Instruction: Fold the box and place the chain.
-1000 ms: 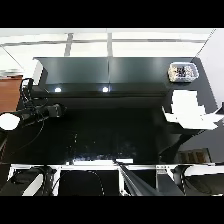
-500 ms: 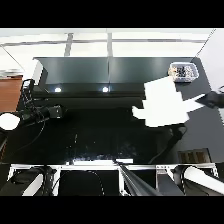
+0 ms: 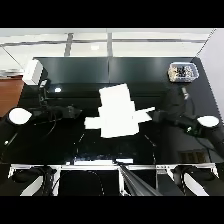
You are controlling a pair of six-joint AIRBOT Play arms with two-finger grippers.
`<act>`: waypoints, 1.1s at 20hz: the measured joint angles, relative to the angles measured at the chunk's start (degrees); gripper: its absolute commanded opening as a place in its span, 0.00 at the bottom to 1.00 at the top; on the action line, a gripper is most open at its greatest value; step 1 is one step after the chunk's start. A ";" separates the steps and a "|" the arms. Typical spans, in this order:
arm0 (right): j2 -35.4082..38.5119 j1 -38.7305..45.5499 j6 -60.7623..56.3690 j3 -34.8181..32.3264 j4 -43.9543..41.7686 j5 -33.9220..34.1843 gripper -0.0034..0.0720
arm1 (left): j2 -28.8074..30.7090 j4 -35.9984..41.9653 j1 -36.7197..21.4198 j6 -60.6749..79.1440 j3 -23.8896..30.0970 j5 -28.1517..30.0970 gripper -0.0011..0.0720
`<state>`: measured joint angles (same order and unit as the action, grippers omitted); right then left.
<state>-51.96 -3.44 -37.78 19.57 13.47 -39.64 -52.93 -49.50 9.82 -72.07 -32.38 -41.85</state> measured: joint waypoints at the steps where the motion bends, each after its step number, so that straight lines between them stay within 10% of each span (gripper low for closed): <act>1: 0.26 -3.39 -0.07 -1.01 -0.63 2.78 0.07 | -2.54 2.29 0.55 1.44 -1.49 -1.55 0.97; 11: 1.03 -15.04 -0.79 -3.37 -2.78 12.44 0.07 | -31.58 20.41 2.19 18.27 -16.15 -20.83 0.95; 19: 1.03 -15.54 -0.76 -3.43 -2.69 13.03 0.07 | -41.62 14.40 3.15 30.58 -25.49 -39.65 0.13; 22: 1.03 -15.54 -0.79 -3.43 -2.58 13.09 0.22 | -42.75 12.44 3.52 32.89 -28.33 -40.89 0.05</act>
